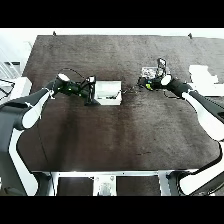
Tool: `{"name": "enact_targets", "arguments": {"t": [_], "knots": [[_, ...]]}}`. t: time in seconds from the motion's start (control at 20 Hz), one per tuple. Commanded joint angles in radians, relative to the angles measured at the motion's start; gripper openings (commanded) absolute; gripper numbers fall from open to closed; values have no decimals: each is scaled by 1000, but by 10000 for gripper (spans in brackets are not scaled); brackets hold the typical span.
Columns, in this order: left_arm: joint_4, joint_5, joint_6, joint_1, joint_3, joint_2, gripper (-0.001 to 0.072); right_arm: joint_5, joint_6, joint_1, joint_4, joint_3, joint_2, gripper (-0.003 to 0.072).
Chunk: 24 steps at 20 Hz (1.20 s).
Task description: Fold the box and place the chain.
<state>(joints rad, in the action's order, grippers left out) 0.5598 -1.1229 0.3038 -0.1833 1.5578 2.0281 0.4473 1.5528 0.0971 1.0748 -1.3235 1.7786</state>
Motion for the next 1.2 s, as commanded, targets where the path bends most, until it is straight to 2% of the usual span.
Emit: {"name": "enact_targets", "arguments": {"t": [0.0,0.1,0.15,0.25,0.4,0.55,0.7,0.95,1.15], "knots": [[0,1,0,0,0,-1,463,-14,-53,7,-108,-76,85,393],[0,1,0,0,0,-1,463,-17,-54,7,-118,-98,116,365],[0,1,0,0,0,-1,463,-38,-55,7,-117,-97,124,274],[0,0,0,0,0,-1,462,-55,-100,7,-118,-98,118,17],[0,0,0,0,0,-1,463,50,-187,22,-116,-95,12,16],[0,0,0,0,0,-1,463,115,-208,49,-68,-58,-181,16],[0,-1,0,0,0,-1,463,238,-207,72,5,-18,-372,16],[0,-3,0,0,0,-1,462,262,-201,170,7,55,-592,15],[0,-3,0,0,0,-1,462,269,-191,302,7,60,-639,16]]}}
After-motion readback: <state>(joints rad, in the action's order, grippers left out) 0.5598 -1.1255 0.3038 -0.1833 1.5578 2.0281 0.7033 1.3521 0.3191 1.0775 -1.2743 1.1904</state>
